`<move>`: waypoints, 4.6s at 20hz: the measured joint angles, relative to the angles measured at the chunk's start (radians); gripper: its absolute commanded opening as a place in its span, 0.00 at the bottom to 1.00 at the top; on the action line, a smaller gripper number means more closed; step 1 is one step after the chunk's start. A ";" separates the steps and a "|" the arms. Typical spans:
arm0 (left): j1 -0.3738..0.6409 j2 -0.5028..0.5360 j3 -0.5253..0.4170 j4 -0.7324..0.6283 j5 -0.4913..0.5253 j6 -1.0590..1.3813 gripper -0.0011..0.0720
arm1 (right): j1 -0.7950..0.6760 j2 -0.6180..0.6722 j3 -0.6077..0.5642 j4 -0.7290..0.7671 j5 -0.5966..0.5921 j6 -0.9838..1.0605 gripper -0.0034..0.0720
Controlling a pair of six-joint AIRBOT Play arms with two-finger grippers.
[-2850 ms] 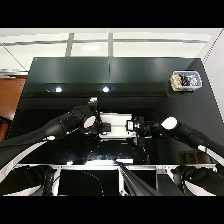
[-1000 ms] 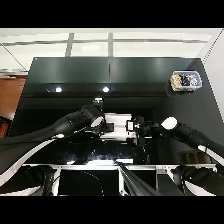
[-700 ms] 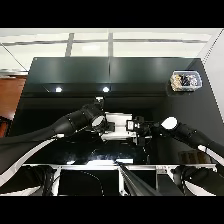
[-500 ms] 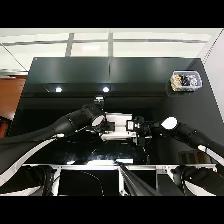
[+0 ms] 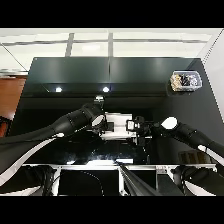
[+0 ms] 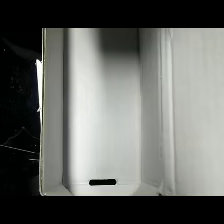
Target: Fold the box and place the chain.
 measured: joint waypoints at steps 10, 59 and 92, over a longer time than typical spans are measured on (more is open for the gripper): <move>0.000 0.000 0.000 -0.004 0.000 0.010 0.06 | -0.003 0.154 0.000 -0.183 0.040 0.210 1.00; 0.000 0.000 0.000 -0.004 -0.003 0.010 0.06 | 0.014 0.098 0.001 -0.029 0.022 0.259 0.47; 0.001 0.000 0.000 -0.003 -0.006 0.011 0.06 | -0.495 -0.080 0.018 -0.042 0.509 1.336 0.88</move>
